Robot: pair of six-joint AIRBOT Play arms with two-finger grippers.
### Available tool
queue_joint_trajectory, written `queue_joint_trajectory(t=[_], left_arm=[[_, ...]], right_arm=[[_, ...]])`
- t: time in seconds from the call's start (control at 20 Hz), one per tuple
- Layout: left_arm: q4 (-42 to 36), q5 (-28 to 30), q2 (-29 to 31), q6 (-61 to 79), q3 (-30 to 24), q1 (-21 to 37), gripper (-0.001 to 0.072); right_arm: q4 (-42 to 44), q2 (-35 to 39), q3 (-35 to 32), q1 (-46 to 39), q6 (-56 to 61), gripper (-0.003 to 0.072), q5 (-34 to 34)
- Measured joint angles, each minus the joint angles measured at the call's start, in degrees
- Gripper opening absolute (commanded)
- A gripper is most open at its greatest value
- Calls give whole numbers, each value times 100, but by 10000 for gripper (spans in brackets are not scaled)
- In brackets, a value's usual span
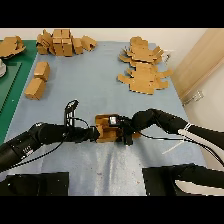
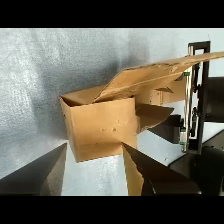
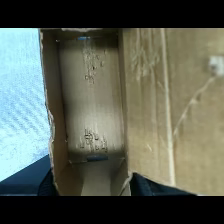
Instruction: Fold the box.
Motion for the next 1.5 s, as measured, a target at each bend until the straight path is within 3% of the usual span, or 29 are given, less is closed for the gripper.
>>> queue_joint_trajectory(t=[0.2, 0.75, 1.5], left_arm=[[-4, -98, -208, -37, 177, 0, 552], [367, -798, -1561, -76, 1163, -105, 542], [1521, -1250, -2463, -1346, 2079, -518, 523]], right_arm=[[0, 0, 0, 0, 2, 442, 0], [0, 0, 0, 0, 0, 443, 0], [2, 0, 0, 0, 4, 442, -2]])
